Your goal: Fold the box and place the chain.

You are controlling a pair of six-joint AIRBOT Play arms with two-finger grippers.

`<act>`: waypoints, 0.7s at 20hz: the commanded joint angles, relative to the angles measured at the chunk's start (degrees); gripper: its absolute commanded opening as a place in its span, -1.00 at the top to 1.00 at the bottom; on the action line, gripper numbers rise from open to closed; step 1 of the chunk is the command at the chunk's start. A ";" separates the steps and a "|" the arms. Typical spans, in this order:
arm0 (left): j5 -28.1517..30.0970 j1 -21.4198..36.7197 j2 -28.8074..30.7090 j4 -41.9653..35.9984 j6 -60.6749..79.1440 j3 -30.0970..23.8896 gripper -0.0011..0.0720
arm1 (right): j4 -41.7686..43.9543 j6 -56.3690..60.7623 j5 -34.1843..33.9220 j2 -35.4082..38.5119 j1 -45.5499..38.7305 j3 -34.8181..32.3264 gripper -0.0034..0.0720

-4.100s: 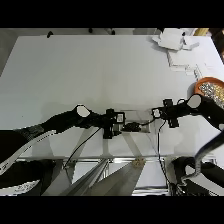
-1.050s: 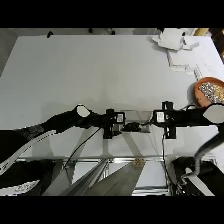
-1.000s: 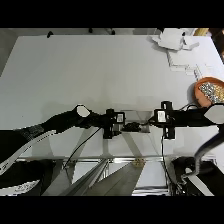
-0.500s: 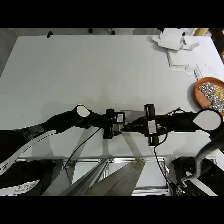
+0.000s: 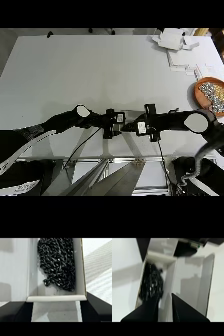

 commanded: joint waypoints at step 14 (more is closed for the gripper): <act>0.02 0.00 0.04 0.02 0.00 0.00 0.22 | -17.77 -5.44 4.55 -7.02 -22.25 -1.18 0.50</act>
